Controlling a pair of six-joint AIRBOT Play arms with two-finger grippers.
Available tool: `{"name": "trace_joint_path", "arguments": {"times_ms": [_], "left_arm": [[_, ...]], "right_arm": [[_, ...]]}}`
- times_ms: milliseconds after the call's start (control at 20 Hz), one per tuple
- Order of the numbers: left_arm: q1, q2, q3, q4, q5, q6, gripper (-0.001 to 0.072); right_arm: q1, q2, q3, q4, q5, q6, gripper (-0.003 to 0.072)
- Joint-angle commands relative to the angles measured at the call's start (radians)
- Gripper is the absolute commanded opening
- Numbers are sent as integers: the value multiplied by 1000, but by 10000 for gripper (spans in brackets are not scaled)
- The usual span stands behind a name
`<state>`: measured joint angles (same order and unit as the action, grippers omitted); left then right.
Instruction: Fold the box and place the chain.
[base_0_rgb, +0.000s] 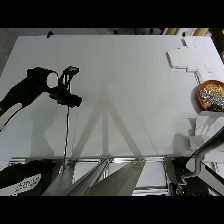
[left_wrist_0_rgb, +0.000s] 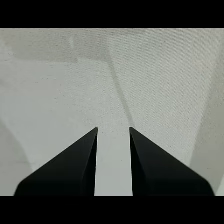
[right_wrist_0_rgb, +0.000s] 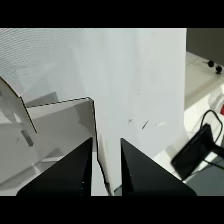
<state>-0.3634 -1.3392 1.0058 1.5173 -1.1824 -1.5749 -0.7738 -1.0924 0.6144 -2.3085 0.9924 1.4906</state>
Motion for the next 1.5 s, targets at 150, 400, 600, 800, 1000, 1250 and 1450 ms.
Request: {"name": "trace_joint_path", "arguments": {"times_ms": [150,400,600,800,1000,1250,1450], "left_arm": [[0,0,0,0,0,0,220],[0,0,0,0,0,0,220],[0,0,0,0,0,0,220],[0,0,0,0,0,0,220],[0,0,0,0,1,0,220],[0,0,0,-75,85,0,220],[0,-11,0,-309,213,64,416]], "right_arm": [[50,19,0,51,78,-34,15],[351,120,0,346,120,-76,15],[517,189,-1,619,86,-139,14],[627,285,-65,881,-7,-164,14],[752,349,-186,950,-106,-164,15],[864,371,-221,998,-187,-160,15],[893,371,-221,1009,-198,-160,15]]}}
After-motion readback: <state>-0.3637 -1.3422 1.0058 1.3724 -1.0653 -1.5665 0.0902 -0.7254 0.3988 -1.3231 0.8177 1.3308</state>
